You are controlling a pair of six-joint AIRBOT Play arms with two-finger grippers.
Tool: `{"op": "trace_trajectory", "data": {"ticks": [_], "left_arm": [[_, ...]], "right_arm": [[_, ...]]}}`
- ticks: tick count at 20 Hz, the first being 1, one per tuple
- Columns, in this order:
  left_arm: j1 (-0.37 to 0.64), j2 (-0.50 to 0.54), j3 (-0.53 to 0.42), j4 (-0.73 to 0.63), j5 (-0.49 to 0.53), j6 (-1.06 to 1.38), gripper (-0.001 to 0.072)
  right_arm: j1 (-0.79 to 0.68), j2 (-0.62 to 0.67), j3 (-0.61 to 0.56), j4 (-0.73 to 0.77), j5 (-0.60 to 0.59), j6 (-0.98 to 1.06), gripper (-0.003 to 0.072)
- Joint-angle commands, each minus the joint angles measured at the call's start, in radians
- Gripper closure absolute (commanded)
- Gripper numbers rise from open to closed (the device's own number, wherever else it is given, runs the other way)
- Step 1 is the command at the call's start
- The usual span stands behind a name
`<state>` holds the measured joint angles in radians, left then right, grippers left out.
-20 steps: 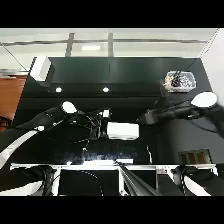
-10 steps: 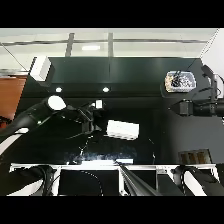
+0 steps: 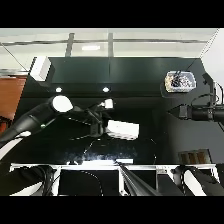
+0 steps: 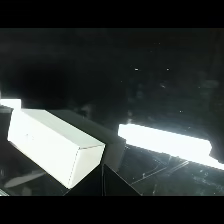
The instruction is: Fold the box and place the chain.
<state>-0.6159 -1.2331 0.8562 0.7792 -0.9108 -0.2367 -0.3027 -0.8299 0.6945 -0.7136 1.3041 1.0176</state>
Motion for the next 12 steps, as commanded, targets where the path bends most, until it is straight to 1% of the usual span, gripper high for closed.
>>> {"op": "trace_trajectory", "data": {"ticks": [1,3,5,12], "left_arm": [[-0.106,-0.101,0.094,-0.011,0.058,-0.006,0.0001],[-0.110,-0.152,0.119,-0.038,0.065,-0.007,0.0002],[-0.111,-0.189,0.143,-0.074,0.042,-0.007,0.0002],[-0.114,-0.247,0.166,-0.085,0.032,-0.045,0.0003]], "right_arm": [[0.000,0.001,-0.006,0.007,0.000,-0.005,0.0676],[0.000,0.001,-0.006,0.006,0.001,-0.005,0.0676],[0.000,0.001,-0.006,0.006,0.000,-0.007,0.0676],[0.000,0.001,-0.006,0.006,0.000,-0.035,0.0676]]}}
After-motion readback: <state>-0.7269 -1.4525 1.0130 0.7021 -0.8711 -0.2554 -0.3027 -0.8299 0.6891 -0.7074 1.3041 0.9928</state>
